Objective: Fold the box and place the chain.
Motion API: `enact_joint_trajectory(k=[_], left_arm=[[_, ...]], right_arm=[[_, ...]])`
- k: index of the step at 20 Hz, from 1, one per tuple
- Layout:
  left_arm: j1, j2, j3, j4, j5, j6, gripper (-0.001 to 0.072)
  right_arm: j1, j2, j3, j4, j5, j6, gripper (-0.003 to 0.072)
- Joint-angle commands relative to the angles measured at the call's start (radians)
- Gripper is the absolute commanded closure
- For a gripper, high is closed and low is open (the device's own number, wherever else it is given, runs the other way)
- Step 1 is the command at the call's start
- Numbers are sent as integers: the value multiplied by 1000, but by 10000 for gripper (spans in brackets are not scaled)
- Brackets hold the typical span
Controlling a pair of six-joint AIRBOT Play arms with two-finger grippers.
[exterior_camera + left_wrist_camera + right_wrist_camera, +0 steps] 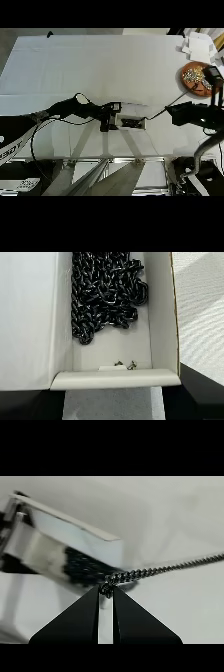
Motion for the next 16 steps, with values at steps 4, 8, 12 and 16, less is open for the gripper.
enact_joint_trajectory(k=[4, 8, 12, 16], left_arm=[[0, 1, 0, 0, 0, 0, 319], [0, 1, 0, 0, 0, 0, 319], [0, 1, 0, 0, 0, 0, 319], [0, 1, 0, 0, 0, 0, 319]], right_arm=[[1, 41, 0, 290, 5, -78, 673], [1, -9, 0, 347, 3, -135, 673], [13, -88, 0, 346, -3, -139, 673], [173, -210, 0, 320, -114, -165, 672]])
